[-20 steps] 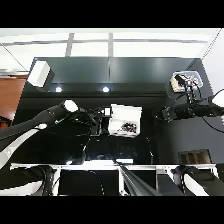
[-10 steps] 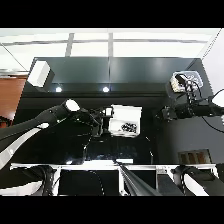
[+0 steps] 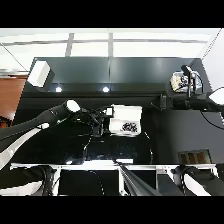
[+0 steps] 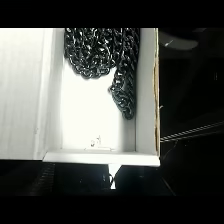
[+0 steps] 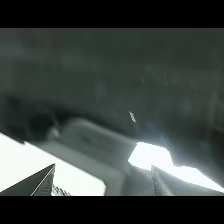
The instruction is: Fold the box and place the chain.
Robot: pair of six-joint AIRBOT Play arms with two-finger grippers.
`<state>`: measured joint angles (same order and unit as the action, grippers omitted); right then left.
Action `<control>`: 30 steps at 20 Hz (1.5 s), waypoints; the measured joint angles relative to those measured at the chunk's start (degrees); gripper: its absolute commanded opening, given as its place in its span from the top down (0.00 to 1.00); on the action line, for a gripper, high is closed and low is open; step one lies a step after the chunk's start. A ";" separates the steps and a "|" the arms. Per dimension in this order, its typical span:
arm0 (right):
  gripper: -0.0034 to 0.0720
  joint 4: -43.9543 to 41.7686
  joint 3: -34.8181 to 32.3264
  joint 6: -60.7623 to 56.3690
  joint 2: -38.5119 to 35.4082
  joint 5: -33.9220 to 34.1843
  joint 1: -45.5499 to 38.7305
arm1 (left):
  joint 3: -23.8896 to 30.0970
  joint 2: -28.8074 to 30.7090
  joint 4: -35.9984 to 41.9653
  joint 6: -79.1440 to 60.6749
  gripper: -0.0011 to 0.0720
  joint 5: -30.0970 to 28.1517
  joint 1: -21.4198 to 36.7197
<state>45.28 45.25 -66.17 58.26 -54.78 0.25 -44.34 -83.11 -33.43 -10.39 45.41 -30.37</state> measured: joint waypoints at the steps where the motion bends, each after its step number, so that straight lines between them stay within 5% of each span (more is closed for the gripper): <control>1: 0.03 -3.10 0.44 1.75 2.05 1.62 0.37 | 0.00 0.00 -0.02 0.28 0.53 -0.28 0.00; 8: 0.03 -13.94 4.31 16.59 14.86 3.98 7.15 | 0.00 0.00 0.00 1.70 0.53 -1.36 0.00; 15: 0.03 -7.69 6.84 40.76 14.99 -12.28 8.92 | 0.00 0.00 -0.17 1.84 0.53 -1.51 0.00; 26: 0.04 0.24 5.05 51.04 14.88 -11.47 17.70 | 0.00 0.00 -0.15 1.88 0.53 -1.51 0.00; 28: 0.28 0.85 5.05 51.32 14.88 -11.23 18.05 | 0.00 0.00 -0.15 1.88 0.53 -1.49 0.00; 30: 0.34 1.03 5.05 51.43 14.80 -11.10 18.25 | 0.00 0.00 -0.15 1.88 0.53 -1.46 0.00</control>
